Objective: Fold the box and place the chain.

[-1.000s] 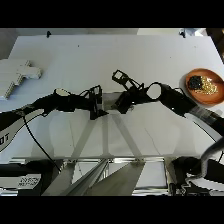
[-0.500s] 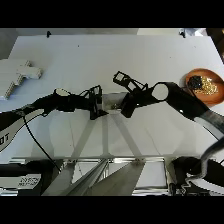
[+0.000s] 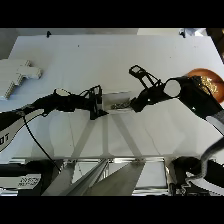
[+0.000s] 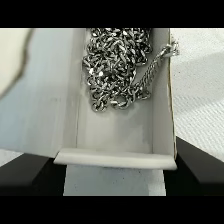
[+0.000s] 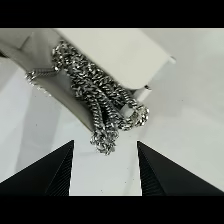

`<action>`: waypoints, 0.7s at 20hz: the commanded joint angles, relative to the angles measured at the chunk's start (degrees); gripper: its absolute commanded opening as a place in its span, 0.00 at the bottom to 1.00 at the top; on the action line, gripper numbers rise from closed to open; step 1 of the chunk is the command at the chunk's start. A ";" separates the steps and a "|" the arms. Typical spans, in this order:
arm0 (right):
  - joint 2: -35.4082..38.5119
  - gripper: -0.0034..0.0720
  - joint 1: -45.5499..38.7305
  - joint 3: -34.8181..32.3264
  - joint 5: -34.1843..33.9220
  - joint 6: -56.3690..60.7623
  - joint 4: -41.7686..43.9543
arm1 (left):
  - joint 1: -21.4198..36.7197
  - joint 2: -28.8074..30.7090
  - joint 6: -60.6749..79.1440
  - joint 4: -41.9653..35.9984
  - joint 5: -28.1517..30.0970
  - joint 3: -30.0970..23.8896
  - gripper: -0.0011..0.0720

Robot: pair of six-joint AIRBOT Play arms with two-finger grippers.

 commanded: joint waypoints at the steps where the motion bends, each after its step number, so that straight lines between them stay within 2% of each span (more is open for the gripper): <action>1: -3.17 0.63 -0.55 0.04 -1.88 5.92 1.09 | 0.04 0.00 0.00 0.02 0.00 0.02 0.53; 4: -6.38 0.63 0.33 0.04 -1.70 5.53 4.22 | 0.04 0.00 0.00 0.00 0.00 0.02 0.53; 7: -6.49 0.61 1.75 0.04 -1.46 5.49 4.17 | 0.04 0.00 0.00 0.00 0.00 0.02 0.53; 8: -6.49 0.56 1.73 0.04 -1.22 5.51 4.22 | 0.04 0.00 0.00 0.00 0.00 0.02 0.53; 9: -6.49 0.56 1.73 0.04 -0.90 5.51 4.20 | 0.04 0.00 0.00 0.02 0.00 0.02 0.53; 10: -6.47 0.51 1.73 0.04 -0.42 5.49 4.20 | 0.04 0.00 0.00 0.00 0.00 0.02 0.53; 11: -6.47 0.41 1.73 0.04 0.22 5.49 4.15 | 0.04 0.00 0.00 0.02 0.00 0.02 0.53; 12: -6.47 0.36 1.73 0.04 0.85 5.49 4.13 | 0.04 0.00 -0.02 0.00 0.00 0.02 0.53; 14: -6.47 0.33 1.73 0.04 1.99 5.49 3.98 | 0.04 0.00 0.00 0.02 0.00 0.02 0.53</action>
